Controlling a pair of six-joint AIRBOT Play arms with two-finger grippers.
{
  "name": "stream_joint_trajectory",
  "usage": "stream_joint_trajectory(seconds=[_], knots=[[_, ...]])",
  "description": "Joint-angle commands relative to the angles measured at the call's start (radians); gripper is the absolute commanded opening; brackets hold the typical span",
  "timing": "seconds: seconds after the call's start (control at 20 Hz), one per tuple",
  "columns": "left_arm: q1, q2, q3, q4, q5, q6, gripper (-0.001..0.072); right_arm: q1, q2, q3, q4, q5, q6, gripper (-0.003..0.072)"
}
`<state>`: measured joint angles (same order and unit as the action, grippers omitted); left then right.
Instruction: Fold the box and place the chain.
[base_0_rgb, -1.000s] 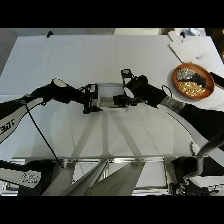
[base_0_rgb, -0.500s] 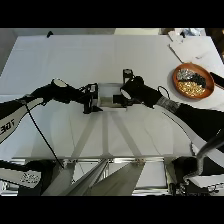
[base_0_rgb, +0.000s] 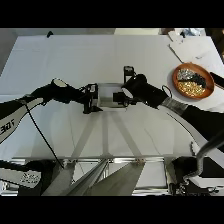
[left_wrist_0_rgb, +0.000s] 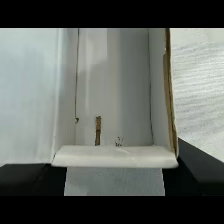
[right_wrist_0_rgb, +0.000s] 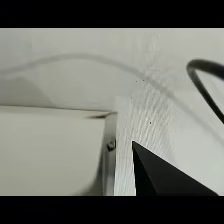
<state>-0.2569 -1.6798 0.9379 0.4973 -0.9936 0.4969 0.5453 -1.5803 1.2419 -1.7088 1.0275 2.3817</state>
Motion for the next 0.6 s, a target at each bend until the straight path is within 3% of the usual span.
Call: stream_joint_trajectory(seconds=[0.0,0.2,0.35,0.45,0.55], knots=[[0.000,0.000,0.000,0.000,-0.003,0.000,0.0215,-0.014,0.088,0.001,0.004,0.055,-0.049,0.0369],[0.000,0.000,0.000,0.000,-0.005,0.000,0.0214,-0.106,0.235,0.001,0.003,0.222,-0.145,0.0369],[0.000,0.000,0.000,0.000,-0.005,0.000,0.0215,-0.224,0.332,0.001,-0.034,0.239,-0.220,0.0371],[0.000,0.000,0.000,0.000,-0.005,0.000,0.0215,-0.332,0.373,0.001,-0.053,0.247,-0.319,0.0487],[0.000,0.000,0.000,0.000,-0.005,0.000,0.0214,-0.463,0.380,0.000,-0.052,0.267,-0.405,0.0487]])
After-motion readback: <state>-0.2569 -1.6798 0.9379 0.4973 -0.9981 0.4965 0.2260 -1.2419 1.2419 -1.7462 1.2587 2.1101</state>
